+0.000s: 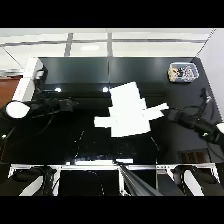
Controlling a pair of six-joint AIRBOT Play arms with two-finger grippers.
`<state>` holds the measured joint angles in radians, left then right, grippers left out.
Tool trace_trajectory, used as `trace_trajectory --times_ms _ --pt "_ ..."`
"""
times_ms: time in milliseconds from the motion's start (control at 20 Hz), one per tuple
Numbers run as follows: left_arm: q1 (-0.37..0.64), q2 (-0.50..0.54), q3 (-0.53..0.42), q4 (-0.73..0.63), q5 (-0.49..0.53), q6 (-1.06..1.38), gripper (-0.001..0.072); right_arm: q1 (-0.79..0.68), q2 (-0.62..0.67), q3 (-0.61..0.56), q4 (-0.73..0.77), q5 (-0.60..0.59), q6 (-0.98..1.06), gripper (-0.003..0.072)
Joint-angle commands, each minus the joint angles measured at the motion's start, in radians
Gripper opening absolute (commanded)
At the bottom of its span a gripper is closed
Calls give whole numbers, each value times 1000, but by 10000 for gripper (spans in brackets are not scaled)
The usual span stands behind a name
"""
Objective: Fold the box and place the chain.
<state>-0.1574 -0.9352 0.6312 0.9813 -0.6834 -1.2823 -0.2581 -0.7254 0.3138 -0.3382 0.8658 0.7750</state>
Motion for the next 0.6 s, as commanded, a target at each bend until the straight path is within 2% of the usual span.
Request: trace_trajectory --times_ms 0,150,200,350,550 --pt "-51 -151 37 -215 -28 65 705 240 80 -98 73 -205 25 17" --pt "-11 -334 135 -524 -148 254 705 344 80 -98 73 -296 32 17" --pt "-4 -402 170 -577 -197 266 704 363 80 -98 74 -311 32 17" --pt "-18 -568 255 -572 -309 266 705 382 80 -98 73 -312 32 17" --pt "-61 -702 330 -592 -426 348 705 382 80 -98 73 -312 32 17"
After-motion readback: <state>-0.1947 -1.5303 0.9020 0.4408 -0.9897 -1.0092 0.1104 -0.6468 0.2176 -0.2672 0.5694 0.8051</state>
